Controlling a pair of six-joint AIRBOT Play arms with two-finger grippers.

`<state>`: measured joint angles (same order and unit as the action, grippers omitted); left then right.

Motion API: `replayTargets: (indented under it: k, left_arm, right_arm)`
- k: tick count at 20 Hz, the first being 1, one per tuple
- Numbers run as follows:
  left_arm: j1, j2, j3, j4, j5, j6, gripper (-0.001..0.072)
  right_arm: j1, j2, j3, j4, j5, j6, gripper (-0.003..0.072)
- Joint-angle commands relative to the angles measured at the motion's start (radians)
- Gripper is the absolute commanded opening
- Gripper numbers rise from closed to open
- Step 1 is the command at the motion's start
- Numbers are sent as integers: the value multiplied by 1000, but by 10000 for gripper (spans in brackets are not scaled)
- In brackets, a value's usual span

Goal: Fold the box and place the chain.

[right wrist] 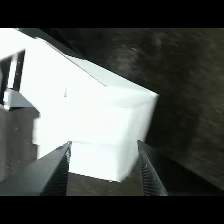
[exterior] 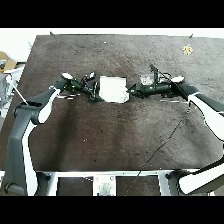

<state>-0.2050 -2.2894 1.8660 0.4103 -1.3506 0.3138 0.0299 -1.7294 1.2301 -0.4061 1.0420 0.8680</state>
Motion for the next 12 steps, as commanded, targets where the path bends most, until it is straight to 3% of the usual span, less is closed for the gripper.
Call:
replayTargets:
  k: [1, 4, 8, 12]
  left_arm:
    - [0, 0, 0, 0, 0, 0, 464]
    - [0, 0, 0, 0, 0, 0, 464]
    - [0, 0, 0, 0, 0, 0, 464]
    - [0, 0, 0, 0, 0, 0, 464]
  right_arm:
    - [47, -2, 43, -86, -5, 100, 491]
    - [73, -3, 78, -216, -33, 209, 490]
    - [110, -3, 112, -223, -51, 234, 490]
    - [167, -38, 180, -376, -81, 389, 490]
